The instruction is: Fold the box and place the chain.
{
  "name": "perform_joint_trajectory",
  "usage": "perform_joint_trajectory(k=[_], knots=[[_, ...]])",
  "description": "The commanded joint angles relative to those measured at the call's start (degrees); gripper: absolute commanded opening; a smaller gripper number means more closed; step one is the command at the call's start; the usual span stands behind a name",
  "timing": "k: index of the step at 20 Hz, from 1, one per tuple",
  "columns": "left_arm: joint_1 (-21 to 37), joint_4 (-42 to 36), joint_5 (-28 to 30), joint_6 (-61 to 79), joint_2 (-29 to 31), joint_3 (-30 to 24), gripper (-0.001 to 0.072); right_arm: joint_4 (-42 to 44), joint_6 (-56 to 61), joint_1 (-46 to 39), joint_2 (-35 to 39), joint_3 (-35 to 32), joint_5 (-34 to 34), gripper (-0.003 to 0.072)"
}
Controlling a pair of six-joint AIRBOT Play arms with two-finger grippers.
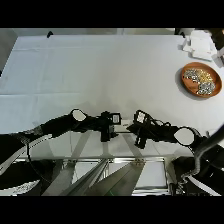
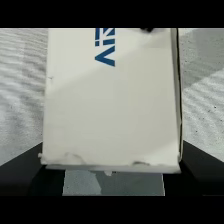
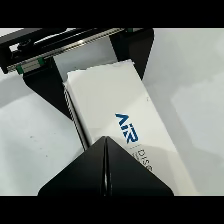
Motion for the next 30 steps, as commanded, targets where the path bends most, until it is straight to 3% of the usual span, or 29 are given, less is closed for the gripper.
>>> perform_joint_trajectory(k=[1,11,17,22,30], knots=[[0.0,-0.1,0.0,-0.1,0.0,0.0,0.0315,-0.3,0.0,0.0,0.0,-1.6,0.8,0.0013],[0.0,-0.1,0.0,-0.1,0.0,0.0,0.0315,0.5,-0.1,0.0,0.0,-4.6,-0.9,0.0013],[0.0,-0.1,0.0,-0.1,0.0,0.0,0.0315,9.7,-7.1,0.0,0.0,-4.5,-2.5,0.0013],[0.0,-0.1,0.0,-0.1,0.0,0.0,0.0315,16.5,-7.8,0.0,0.9,-1.2,-2.0,0.0015],[0.0,-0.1,0.0,-0.1,0.0,0.0,0.0315,15.6,-7.8,0.0,0.6,4.0,-0.7,0.0016]])
